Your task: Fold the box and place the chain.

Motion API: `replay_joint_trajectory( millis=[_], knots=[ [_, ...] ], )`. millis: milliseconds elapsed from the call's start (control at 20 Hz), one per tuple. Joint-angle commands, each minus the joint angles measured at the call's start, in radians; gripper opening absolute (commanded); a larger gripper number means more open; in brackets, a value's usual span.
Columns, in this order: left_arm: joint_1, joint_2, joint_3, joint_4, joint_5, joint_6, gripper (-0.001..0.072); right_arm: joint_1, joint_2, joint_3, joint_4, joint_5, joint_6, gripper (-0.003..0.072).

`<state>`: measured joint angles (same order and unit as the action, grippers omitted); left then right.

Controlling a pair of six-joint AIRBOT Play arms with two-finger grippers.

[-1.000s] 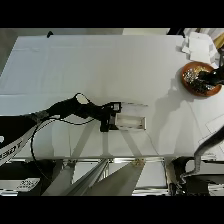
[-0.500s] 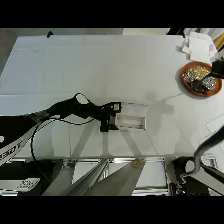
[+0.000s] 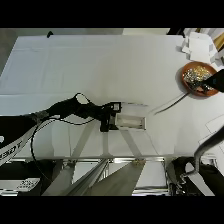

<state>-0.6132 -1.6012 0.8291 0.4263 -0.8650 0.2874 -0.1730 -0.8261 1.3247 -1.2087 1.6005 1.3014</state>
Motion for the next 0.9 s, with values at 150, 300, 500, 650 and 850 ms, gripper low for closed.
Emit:
replay_joint_trajectory(
  millis=[150, 300, 500, 650, 850],
  knots=[
    [0.000, 0.001, 0.000, 0.000, 0.000, 0.000, 0.0391, 0.190, 0.121, -0.040, 0.056, 0.033, 0.071, 0.0013],
    [0.000, 0.001, 0.000, 0.000, 0.001, 0.000, 0.0391, 0.304, 0.136, -0.108, 0.074, -0.039, 0.111, 0.0013],
    [0.000, 0.001, 0.000, 0.000, 0.000, 0.000, 0.0391, 0.484, 0.133, -0.168, 0.073, -0.156, 0.150, 0.0013],
    [0.000, 0.001, 0.000, 0.000, 0.000, 0.000, 0.0391, 0.583, 0.133, -0.168, 0.071, -0.184, 0.169, 0.0013],
    [0.000, 0.001, 0.000, 0.000, 0.001, 0.000, 0.0391, 0.618, 0.126, -0.168, 0.010, -0.212, 0.210, 0.0013]
  ],
)
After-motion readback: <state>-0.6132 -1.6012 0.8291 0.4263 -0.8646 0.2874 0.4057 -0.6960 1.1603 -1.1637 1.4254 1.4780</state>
